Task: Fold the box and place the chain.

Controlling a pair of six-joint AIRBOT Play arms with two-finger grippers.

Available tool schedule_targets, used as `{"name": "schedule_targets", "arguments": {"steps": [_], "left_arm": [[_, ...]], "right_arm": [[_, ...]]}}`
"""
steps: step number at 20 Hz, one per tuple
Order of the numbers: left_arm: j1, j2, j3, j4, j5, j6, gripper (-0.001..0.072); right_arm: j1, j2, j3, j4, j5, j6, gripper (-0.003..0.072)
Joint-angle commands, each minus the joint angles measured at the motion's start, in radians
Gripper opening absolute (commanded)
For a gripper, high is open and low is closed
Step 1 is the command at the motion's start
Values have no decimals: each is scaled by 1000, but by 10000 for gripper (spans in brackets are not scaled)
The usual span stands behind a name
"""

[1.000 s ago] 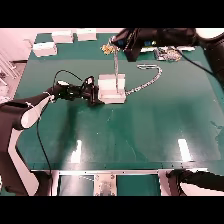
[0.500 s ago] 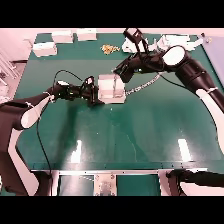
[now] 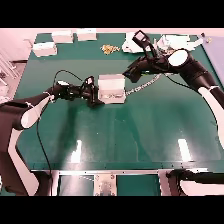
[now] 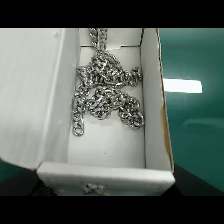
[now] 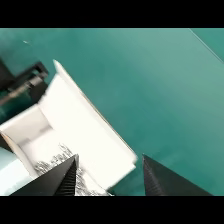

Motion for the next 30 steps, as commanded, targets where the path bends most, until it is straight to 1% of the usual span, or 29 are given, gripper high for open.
{"name": "schedule_targets", "arguments": {"steps": [1,3,5,7,12,15,21,24,29,30], "left_arm": [[1,0,1,0,0,0,290],[1,0,1,0,0,0,290],[1,0,1,0,0,0,290],[1,0,0,0,0,0,290],[1,0,1,0,0,0,290],[1,0,1,0,0,0,290],[1,0,0,0,0,0,290],[1,0,1,0,0,0,290],[1,0,0,0,0,0,290],[1,0,1,0,0,0,290]], "right_arm": [[-87,-10,-38,-12,26,-172,500],[-129,-38,-77,-11,42,-341,500],[-159,-91,-90,-11,98,-488,500],[-172,-151,-90,-3,121,-581,500],[-170,-264,-90,162,126,-804,500],[-170,-298,-90,216,158,-882,500],[-137,-328,-81,250,166,-971,500],[-134,-360,-54,290,166,-985,499],[-133,-404,-16,292,166,-985,493],[-133,-408,-15,292,166,-985,453]]}}
